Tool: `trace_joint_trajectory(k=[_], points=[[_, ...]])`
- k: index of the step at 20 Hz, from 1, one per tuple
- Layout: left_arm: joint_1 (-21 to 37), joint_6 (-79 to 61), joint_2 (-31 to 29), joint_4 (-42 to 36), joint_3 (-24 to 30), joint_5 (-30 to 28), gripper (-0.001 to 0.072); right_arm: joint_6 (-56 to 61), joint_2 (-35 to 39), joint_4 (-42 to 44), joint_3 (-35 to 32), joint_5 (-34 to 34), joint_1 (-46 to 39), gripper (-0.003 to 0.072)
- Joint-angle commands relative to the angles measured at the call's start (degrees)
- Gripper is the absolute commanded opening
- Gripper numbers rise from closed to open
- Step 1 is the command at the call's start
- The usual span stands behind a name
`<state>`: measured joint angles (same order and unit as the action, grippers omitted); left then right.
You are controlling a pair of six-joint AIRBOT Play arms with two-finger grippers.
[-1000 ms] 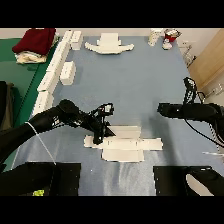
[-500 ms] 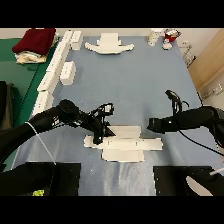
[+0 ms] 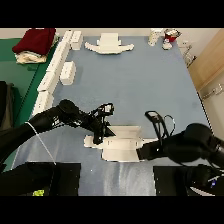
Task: Fold the box.
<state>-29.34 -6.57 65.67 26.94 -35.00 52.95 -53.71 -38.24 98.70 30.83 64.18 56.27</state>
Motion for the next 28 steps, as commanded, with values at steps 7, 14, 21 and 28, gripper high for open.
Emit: trace_joint_trajectory(k=[7,14,21,28], points=[[0.0,0.0,0.0,0.0,0.0,0.0,0.0014,6.2,-11.3,-24.6,0.0,-5.2,27.6,0.0711],[0.0,0.0,0.0,0.0,0.0,0.0,0.0014,-3.4,-20.2,-28.2,0.0,-5.5,27.6,0.0710],[0.0,0.0,0.0,0.0,0.0,0.0,0.0014,2.6,-16.9,-35.9,0.1,-5.1,27.6,0.0711],[0.0,0.0,0.0,0.0,0.0,0.0,0.0014,6.8,-11.2,-40.0,0.1,0.9,27.5,0.0711]])
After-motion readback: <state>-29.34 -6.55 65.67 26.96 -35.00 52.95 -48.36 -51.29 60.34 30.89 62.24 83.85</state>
